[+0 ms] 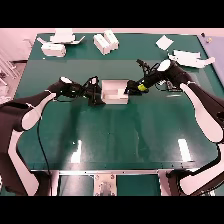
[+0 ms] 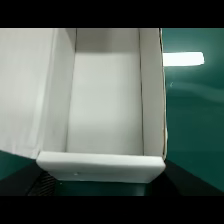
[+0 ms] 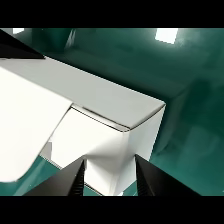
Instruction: Fold the box and place the chain.
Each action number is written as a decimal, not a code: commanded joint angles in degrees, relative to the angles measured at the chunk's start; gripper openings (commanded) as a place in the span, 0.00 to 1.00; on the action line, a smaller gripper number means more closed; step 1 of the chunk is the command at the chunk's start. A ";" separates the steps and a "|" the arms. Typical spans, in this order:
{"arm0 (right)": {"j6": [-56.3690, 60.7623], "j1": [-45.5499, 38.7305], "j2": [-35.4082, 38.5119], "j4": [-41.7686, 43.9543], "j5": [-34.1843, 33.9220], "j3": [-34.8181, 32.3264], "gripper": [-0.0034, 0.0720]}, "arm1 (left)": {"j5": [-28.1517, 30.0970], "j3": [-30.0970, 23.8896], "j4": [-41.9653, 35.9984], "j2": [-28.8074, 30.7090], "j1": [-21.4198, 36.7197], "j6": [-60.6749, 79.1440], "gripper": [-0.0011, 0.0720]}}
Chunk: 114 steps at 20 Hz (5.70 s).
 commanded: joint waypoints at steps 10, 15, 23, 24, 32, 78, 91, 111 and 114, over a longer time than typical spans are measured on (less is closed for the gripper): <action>16.31 5.40 0.00 -14.32 -1.20 0.96 0.54 | 0.00 0.02 0.02 -0.02 0.00 0.02 0.72; 18.53 7.06 -2.03 -15.58 -2.60 2.80 0.54 | -0.02 0.02 0.00 -0.02 0.00 0.02 0.72; 21.55 8.76 -6.45 -22.16 1.95 9.84 0.54 | 0.00 0.02 0.00 0.00 0.00 0.02 0.72; 22.08 8.79 -6.97 -22.60 2.91 10.58 0.54 | 0.00 0.02 0.00 0.00 0.00 0.02 0.72; 23.91 9.03 -8.31 -26.77 6.93 12.63 0.51 | 0.00 0.02 0.00 0.00 0.00 0.02 0.72; 22.58 10.43 -9.42 -26.88 14.99 23.32 0.74 | -0.02 0.02 -0.02 -0.02 0.00 0.02 0.72; 23.26 11.06 -15.23 -27.54 15.65 22.91 0.64 | 0.00 0.02 -0.02 0.00 0.00 0.02 0.72; 23.43 11.78 -15.58 -28.68 15.34 22.86 0.14 | 0.00 0.02 -0.02 0.00 0.00 0.04 0.72; 23.41 11.96 -15.58 -29.40 15.37 22.86 0.07 | 0.00 0.02 -0.02 0.00 0.00 0.02 0.72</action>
